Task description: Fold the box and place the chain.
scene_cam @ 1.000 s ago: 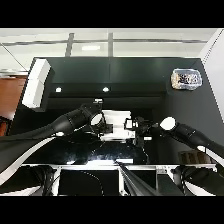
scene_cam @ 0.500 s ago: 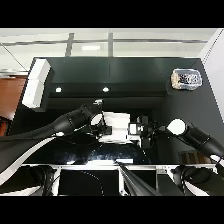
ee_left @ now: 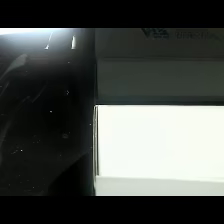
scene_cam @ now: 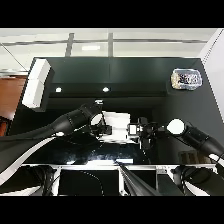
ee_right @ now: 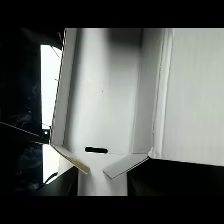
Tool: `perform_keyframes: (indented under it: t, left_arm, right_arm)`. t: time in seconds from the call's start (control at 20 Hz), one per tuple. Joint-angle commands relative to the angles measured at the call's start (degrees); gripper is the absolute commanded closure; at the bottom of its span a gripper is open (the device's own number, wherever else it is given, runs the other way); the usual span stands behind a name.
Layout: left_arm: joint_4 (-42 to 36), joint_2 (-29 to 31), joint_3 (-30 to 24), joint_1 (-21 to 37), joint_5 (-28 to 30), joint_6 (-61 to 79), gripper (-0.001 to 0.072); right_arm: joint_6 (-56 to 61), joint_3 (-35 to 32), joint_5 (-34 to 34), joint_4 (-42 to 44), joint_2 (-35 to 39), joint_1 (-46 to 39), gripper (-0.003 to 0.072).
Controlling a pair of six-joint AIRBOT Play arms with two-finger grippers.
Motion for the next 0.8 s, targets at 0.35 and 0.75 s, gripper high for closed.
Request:
perform_keyframes:
  t: [0.35, 0.75]
  left_arm:
    - [-0.1, 0.0, 0.0, 0.0, 0.2, 0.0, 0.068]
    - [-0.1, 0.0, 0.0, 0.0, 0.2, 0.0, 0.068]
  right_arm:
    - [10.6, 0.0, -7.5, 9.1, -4.2, 5.9, 0.039]
    - [10.6, 0.0, -7.9, 7.6, -4.4, 5.9, 0.0389]
